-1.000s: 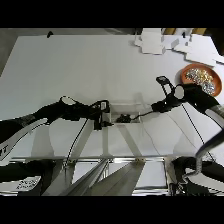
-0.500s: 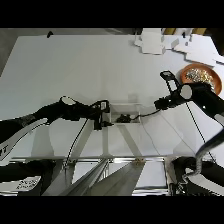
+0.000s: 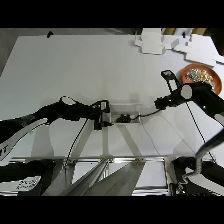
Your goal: Fold the box and place the chain.
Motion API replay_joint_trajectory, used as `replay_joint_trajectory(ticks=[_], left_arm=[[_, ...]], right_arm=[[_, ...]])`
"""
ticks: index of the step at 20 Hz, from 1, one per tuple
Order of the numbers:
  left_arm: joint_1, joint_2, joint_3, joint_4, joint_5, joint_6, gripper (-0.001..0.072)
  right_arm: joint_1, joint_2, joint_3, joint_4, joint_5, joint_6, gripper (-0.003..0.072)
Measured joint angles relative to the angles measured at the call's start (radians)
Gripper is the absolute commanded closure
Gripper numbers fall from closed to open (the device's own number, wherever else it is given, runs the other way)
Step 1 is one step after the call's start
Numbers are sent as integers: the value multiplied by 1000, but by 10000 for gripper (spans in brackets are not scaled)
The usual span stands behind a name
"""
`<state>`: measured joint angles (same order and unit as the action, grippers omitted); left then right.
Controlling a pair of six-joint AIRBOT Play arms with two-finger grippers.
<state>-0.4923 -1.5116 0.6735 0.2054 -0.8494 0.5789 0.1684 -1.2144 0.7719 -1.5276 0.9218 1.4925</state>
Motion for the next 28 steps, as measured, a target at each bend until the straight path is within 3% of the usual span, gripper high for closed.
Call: replay_joint_trajectory(ticks=[10,14,17,22,28], left_arm=[[0,0,0,0,0,0,367],[0,0,0,0,0,0,367],[0,0,0,0,0,0,367],[0,0,0,0,0,0,367],[0,0,0,0,0,0,367]], right_arm=[[-20,-81,0,-22,15,0,302],[-20,-99,0,-21,11,3,542],[-21,-108,0,-24,-1,3,670],[-12,-64,-1,-25,35,-4,670],[72,137,-1,-13,150,-8,670]])
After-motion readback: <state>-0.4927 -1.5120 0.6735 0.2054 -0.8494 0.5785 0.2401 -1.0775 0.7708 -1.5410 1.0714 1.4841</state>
